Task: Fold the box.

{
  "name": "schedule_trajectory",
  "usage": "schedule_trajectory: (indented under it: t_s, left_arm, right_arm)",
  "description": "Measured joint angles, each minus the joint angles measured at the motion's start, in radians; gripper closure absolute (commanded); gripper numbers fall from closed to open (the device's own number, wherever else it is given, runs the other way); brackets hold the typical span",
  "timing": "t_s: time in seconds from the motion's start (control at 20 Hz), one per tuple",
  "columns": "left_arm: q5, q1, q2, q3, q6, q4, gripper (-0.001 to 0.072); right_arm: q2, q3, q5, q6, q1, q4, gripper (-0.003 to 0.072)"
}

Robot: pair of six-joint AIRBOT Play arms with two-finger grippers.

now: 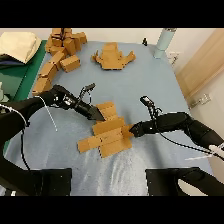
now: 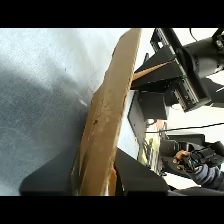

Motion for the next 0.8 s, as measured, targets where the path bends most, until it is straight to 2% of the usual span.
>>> schedule_trajectory:
  t_s: [0.05, 0.1, 0.15, 0.3, 0.35, 0.4, 0.45, 0.5, 0.8]
  left_arm:
    - [0.0, 0.001, 0.0, 0.0, 0.0, 0.0, 0.0601]
    - [0.0, 0.001, 0.0, 0.0, 0.0, 0.0, 0.0623]
    - [0.0, 0.002, 0.0, 0.0, 0.001, -0.001, 0.0699]
    - [-0.001, 0.002, 0.0, 0.0, 0.01, -0.001, 0.0699]
    - [0.0, 0.002, 0.0, 0.0, 0.012, 0.0, 0.0699]
    - [-0.001, 0.002, 0.0, 0.0, 0.014, 0.0, 0.0699]
    - [-0.002, 0.002, 0.0, 0.0, 0.015, -0.002, 0.0699]
    - [0.0, 0.0, 0.0, 0.0, 0.018, -0.002, 0.0701]
    - [0.028, -0.064, 0.011, 0.0, 0.121, 0.011, 0.0703]
  right_arm:
    - [0.0, 0.0, 0.0, 0.0, 0.0, 0.0, 0.0683]
    - [0.0, 0.0, 0.0, 0.0, 0.0, -0.002, 0.0682]
    - [0.0, 0.0, 0.0, 0.0, 0.0, -0.003, 0.0683]
    - [0.0, 0.0, -0.002, 0.001, 0.0, -0.005, 0.068]
    - [0.0, 0.0, -0.001, 0.001, 0.0, -0.005, 0.0646]
    - [0.0, 0.0, -0.001, 0.001, 0.0, -0.007, 0.0559]
    - [0.0, 0.0, -0.001, 0.001, 0.0, -0.006, 0.0413]
    - [0.0, 0.0, -0.001, 0.001, 0.0, -0.006, 0.0374]
    - [0.0, 0.008, 0.024, 0.149, -0.018, -0.114, 0.0374]
